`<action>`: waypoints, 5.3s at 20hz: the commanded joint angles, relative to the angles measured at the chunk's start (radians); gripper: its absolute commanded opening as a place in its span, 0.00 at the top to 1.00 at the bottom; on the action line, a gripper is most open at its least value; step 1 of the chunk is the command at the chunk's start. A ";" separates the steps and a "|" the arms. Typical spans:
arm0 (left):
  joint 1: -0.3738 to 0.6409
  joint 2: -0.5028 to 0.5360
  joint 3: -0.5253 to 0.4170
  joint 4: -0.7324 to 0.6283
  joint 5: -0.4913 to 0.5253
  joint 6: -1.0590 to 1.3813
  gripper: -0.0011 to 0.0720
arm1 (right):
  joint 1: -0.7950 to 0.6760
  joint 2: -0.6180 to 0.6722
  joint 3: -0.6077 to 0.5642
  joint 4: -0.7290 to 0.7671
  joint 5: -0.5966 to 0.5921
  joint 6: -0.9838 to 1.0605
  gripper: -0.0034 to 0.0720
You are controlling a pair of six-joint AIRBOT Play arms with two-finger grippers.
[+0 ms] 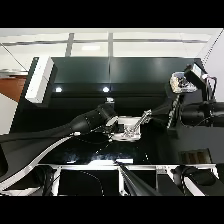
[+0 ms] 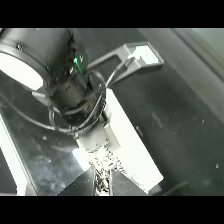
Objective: Fold the box and place the chain.
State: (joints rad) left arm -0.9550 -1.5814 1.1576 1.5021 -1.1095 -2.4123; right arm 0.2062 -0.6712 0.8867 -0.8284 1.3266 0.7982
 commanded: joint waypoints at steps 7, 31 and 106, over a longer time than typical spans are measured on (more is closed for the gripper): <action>0.000 0.000 0.000 0.000 0.001 0.000 0.94 | 0.002 -0.001 -0.187 0.177 -0.155 0.013 0.90; 0.000 0.000 0.000 0.001 -0.003 0.000 0.94 | 0.055 -0.127 -0.586 -0.022 -0.471 -0.568 0.02; 0.000 0.000 0.000 0.000 -0.003 0.000 0.94 | 0.119 -0.246 -0.537 -0.141 -0.555 -0.546 0.89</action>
State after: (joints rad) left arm -0.9550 -1.5814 1.1576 1.5021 -1.1122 -2.4123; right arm 0.3401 -0.9546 0.3492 -0.8967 0.7635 0.1307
